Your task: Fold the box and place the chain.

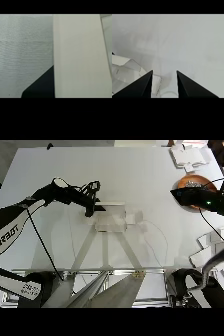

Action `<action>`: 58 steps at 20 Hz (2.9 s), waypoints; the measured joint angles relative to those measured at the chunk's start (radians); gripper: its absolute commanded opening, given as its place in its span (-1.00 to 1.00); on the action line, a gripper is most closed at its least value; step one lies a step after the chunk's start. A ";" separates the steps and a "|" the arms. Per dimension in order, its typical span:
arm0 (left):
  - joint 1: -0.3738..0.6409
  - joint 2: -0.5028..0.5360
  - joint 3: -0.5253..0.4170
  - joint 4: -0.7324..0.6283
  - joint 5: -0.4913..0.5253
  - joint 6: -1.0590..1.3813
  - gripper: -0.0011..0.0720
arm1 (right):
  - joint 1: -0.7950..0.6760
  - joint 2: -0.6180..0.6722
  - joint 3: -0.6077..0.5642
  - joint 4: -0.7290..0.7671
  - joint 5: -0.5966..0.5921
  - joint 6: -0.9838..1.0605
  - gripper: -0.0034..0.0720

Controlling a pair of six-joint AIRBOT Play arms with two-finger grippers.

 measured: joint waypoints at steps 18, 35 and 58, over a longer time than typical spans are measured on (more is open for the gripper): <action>0.000 0.000 0.000 0.007 0.000 -0.003 -0.94 | 0.003 0.000 0.000 0.100 0.283 -0.770 0.95; 0.000 0.000 0.000 0.008 0.000 -0.003 -0.94 | 0.453 -0.119 -0.134 -0.059 0.000 -0.963 0.95; 0.000 0.000 0.000 0.008 0.000 -0.003 -0.94 | 0.610 -0.520 -0.234 0.335 -0.475 -1.234 0.94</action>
